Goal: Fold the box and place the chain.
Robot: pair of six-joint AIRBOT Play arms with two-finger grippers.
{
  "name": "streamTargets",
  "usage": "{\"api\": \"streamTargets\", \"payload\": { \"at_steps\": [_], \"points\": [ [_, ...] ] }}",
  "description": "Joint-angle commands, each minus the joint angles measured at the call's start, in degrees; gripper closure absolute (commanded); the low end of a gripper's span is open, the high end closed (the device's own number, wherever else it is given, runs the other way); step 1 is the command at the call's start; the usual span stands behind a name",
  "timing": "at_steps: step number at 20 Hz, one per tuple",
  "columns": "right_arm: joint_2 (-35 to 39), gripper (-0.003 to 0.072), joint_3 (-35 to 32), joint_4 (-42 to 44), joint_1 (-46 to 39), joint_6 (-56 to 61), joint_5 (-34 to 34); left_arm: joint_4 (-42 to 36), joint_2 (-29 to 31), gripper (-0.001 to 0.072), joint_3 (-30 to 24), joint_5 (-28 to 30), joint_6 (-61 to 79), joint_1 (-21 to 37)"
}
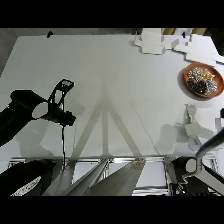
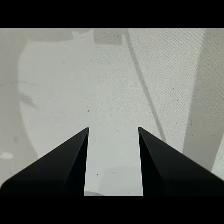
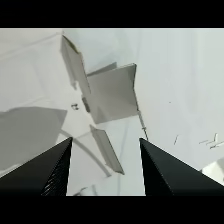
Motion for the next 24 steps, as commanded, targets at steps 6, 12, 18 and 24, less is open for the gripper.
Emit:
{"api": "streamTargets", "payload": {
  "at_steps": [6,12,18,24],
  "points": [
    [-7.41,0.0265,0.11,-9.46,-4.63,1.86,-2.97,0.0,0.02,0.0362,-0.02,0.02,0.02,0.02],
    [-10.8,0.0659,0.09,-8.68,-4.59,3.89,-2.08,0.0,0.02,0.0362,-0.02,0.0,0.02,0.02],
    [-5.77,0.0665,0.09,0.28,6.16,0.59,7.28,0.0,0.02,0.0362,-0.02,0.02,0.02,0.02],
    [11.89,0.0665,-3.34,25.55,19.41,-0.87,2.95,0.0,0.02,0.0362,-0.02,0.02,0.02,0.02]
  ]
}}
